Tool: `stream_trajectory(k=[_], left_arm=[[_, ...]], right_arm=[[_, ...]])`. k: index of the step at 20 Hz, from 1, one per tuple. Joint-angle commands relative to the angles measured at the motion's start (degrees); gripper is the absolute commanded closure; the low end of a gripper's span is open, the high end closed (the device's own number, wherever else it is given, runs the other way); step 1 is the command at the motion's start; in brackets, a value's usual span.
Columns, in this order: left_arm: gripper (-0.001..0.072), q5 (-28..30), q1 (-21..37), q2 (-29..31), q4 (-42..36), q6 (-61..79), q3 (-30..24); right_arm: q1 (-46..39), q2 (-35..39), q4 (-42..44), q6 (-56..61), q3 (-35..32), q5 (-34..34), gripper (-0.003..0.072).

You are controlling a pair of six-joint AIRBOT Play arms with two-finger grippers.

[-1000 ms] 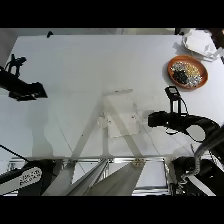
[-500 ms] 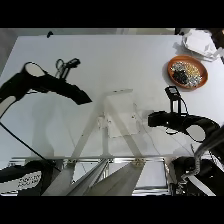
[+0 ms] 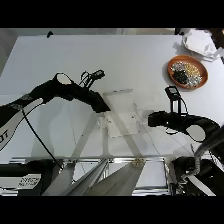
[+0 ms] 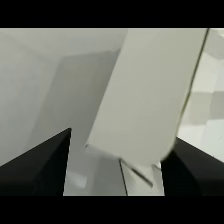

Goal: Fold the box and place the chain.

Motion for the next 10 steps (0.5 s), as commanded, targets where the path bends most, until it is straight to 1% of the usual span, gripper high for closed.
stream_trajectory(k=[1,5,6,8,9,10], left_arm=[[0.0137,0.0,-0.8,-2.2,-3.8,2.9,0.0],[0.0145,-0.2,-0.8,-3.5,-3.8,4.1,0.0],[0.0168,-0.2,-0.8,-3.6,-4.1,4.6,0.0],[0.0295,-0.1,-0.8,-3.6,-4.0,5.3,0.0],[0.0325,0.2,-0.8,-3.6,-4.0,5.3,0.0],[0.0326,0.6,-0.8,-3.6,-4.0,5.3,0.0]], right_arm=[[0.0,0.0,0.0,0.0,0.0,0.0,0.0672],[0.1,0.0,0.0,0.0,0.0,0.0,0.0671],[0.0,0.0,0.0,0.0,0.0,0.0,0.0671],[0.1,0.0,0.0,0.0,0.0,0.0,0.0671],[0.0,0.0,0.0,0.0,0.0,0.0,0.0671],[0.0,0.0,0.0,0.0,0.0,0.0,0.0671]])
